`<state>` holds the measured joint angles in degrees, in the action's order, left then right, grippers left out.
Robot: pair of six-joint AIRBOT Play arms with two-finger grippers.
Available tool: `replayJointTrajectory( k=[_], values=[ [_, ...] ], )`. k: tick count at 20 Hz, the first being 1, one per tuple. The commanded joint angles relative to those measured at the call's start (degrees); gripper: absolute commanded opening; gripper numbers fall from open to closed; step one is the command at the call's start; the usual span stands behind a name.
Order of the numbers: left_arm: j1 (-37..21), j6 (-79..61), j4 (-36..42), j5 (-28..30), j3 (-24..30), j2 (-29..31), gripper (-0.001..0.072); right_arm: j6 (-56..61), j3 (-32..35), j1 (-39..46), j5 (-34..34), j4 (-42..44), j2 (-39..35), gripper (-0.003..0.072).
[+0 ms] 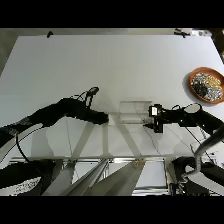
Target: Fold the box and place the chain.
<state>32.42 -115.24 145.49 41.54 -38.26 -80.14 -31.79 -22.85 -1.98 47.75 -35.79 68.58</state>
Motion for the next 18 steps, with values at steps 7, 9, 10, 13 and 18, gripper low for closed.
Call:
replayJointTrajectory(
  k=[7,9,10,13,18],
  values=[
    [3.4,-0.3,1.5,-1.5,-0.5,2.9,0.0003,0.0,0.0,0.0,0.0,0.0,0.0,0.0436],
    [3.4,-0.3,1.5,-2.4,-0.5,4.5,0.0004,0.0,0.0,0.0,0.0,0.0,0.0,0.0436],
    [3.4,-0.3,1.6,-2.9,-0.5,5.0,0.0006,0.0,0.0,0.0,0.0,0.0,0.0,0.0436],
    [4.2,-2.1,3.1,-3.2,-0.5,4.9,0.0181,0.0,0.0,0.0,0.0,0.0,0.0,0.0436],
    [4.8,-3.3,5.9,-3.2,-0.5,4.9,0.0295,0.0,0.0,0.0,0.0,0.0,0.0,0.0436]
  ],
)
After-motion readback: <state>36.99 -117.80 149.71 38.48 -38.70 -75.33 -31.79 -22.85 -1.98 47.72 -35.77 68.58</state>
